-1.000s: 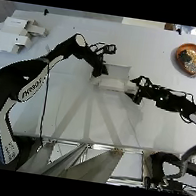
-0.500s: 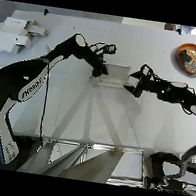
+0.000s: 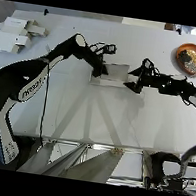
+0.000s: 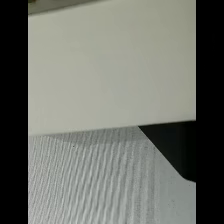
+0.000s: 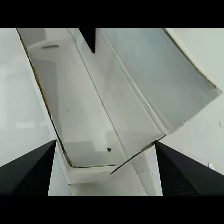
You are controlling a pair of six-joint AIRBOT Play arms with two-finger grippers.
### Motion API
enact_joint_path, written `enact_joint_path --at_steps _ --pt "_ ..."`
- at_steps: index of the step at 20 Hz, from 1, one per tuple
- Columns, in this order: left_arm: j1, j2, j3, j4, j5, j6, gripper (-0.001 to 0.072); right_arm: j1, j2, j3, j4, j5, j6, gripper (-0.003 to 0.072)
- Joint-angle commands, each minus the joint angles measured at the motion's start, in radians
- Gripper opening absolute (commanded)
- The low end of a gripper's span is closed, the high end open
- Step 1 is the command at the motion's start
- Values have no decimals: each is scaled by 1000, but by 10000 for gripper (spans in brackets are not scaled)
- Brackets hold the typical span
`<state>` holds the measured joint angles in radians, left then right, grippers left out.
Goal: Fold the box and place the chain.
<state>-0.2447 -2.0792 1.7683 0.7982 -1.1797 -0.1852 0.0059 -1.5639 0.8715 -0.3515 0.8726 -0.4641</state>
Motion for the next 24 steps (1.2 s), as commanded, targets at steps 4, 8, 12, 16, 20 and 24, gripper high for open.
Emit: enact_joint_path --at_steps 4,8,12,16,20,24 --pt "0 0 0 0 -2 2 19 -2 -1 13 -190 35 123 704" --pt "0 0 0 0 -2 2 19 -2 8 13 -186 82 119 704" --pt "0 0 0 0 -2 2 19 -2 8 13 -190 126 89 704" --pt "0 0 0 0 -2 2 19 -2 17 13 -194 106 48 704" --pt "0 0 0 0 -2 2 19 -40 69 12 -211 120 32 704" --pt "0 0 0 0 -2 2 19 -47 95 5 -260 190 13 704"
